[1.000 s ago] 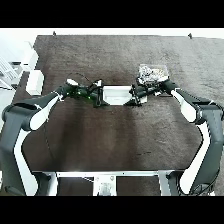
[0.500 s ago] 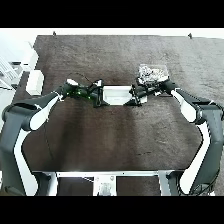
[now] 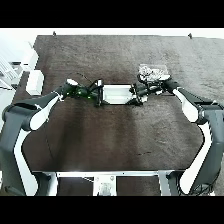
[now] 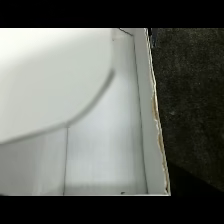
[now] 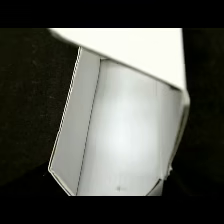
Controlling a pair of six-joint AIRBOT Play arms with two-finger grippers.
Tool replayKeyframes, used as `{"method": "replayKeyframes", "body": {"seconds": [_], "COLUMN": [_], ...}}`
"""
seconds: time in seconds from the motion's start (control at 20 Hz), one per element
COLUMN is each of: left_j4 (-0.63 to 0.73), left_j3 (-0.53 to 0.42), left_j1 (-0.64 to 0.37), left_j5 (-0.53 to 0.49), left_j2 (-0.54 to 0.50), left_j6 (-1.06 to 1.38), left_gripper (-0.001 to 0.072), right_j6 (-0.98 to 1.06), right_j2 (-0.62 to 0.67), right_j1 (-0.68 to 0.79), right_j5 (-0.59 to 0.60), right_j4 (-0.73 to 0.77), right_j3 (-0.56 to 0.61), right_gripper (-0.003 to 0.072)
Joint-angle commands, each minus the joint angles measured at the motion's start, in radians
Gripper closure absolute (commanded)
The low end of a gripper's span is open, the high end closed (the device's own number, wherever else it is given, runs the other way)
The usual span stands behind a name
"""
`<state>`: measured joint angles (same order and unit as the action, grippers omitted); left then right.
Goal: Fold the box and place the chain.
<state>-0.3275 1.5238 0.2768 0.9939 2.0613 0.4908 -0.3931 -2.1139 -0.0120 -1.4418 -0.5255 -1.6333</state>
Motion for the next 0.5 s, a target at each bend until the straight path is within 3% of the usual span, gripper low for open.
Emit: {"method": "replayKeyframes", "body": {"seconds": [0.0,0.45], "left_j4": [-0.004,-0.005], "left_j3": [0.000,0.000], "left_j1": [-0.001,-0.001], "left_j5": [0.010,0.010], "left_j2": [0.000,0.000], "left_j6": [-0.001,-0.003], "left_gripper": [0.0305,0.0305], "right_j6": [0.035,0.106], "right_j2": [0.018,0.095], "right_j1": [0.003,0.035], "right_j5": [0.008,-0.060], "right_j4": [-0.074,-0.149], "right_j3": [-0.002,-0.002], "right_gripper": [-0.0010,-0.0010]}}
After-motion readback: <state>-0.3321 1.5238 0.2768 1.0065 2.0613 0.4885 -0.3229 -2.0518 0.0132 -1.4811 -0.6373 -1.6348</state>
